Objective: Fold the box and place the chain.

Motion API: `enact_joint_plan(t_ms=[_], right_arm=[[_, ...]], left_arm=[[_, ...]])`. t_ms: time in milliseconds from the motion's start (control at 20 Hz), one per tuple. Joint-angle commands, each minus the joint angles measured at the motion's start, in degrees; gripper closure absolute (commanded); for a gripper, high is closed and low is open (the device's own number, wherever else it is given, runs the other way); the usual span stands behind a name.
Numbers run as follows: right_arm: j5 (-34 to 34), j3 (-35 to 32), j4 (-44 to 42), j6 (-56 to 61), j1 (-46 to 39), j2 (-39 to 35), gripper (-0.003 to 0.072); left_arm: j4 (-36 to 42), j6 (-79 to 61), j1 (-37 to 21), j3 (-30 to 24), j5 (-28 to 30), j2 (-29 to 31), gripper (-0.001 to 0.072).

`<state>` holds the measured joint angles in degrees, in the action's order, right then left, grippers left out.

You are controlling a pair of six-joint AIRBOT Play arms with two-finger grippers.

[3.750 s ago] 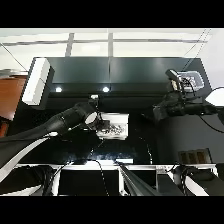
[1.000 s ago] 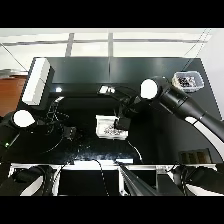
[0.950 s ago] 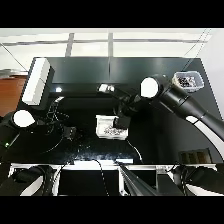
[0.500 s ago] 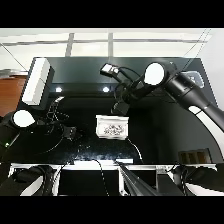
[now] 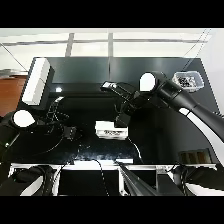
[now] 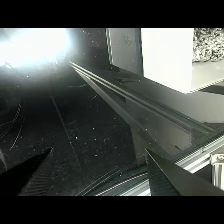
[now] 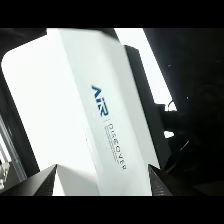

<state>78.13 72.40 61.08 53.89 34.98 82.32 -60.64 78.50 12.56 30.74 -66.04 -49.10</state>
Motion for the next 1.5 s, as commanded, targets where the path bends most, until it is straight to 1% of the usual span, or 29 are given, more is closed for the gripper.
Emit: enact_joint_plan(t_ms=[0,150,350,500,550,600,700,800,900,950,1000,1450], right_arm=[[1.42,-0.66,-0.37,-3.72,0.42,0.11,-0.0024],[1.25,-0.66,0.55,-5.99,1.33,0.11,-0.0024],[-0.61,-0.76,5.73,-5.29,2.8,0.33,-0.0024],[-0.85,-0.76,6.71,-4.87,3.34,0.33,-0.0015],[-0.81,-0.76,6.69,-4.87,3.34,0.33,0.003],[-0.72,-0.76,6.69,-4.85,3.34,0.33,0.0159],[-0.76,-0.76,6.62,-4.83,3.34,0.31,0.0159],[-0.72,-0.76,6.6,-4.83,3.34,0.31,0.0324],[-0.76,-0.74,6.6,-4.83,3.34,0.31,0.0324],[-0.74,-0.74,6.47,-4.85,3.34,0.31,0.0367],[-0.74,-0.74,6.47,-4.85,3.34,0.31,0.0389],[-0.68,-0.76,6.56,-3.32,3.5,0.31,0.0392]], left_arm=[[-1.22,2.75,-0.07,-0.02,-0.02,-0.02,0.0015],[-1.66,2.73,-0.07,-0.02,0.11,-0.02,0.0015],[-1.66,2.73,-0.07,-0.02,0.57,-0.02,0.0015],[-1.68,2.73,-0.07,-0.02,0.92,-0.02,0.0015],[-1.68,2.73,-0.07,-0.02,1.11,-0.02,0.0015],[-1.68,2.73,-0.07,-0.02,1.18,-0.02,0.0015],[-1.68,2.73,-0.07,-0.02,1.16,-0.02,0.0015],[-1.68,2.71,-0.07,-0.02,1.18,-0.02,0.0015],[-1.73,2.71,-0.07,-0.02,1.16,-0.02,0.0015],[-1.73,2.71,-0.07,-0.02,1.16,-0.02,0.0015],[-1.75,2.71,-0.07,-0.02,1.16,-0.02,0.0015],[-1.92,2.71,-0.07,-0.02,1.16,-0.02,0.0015]])
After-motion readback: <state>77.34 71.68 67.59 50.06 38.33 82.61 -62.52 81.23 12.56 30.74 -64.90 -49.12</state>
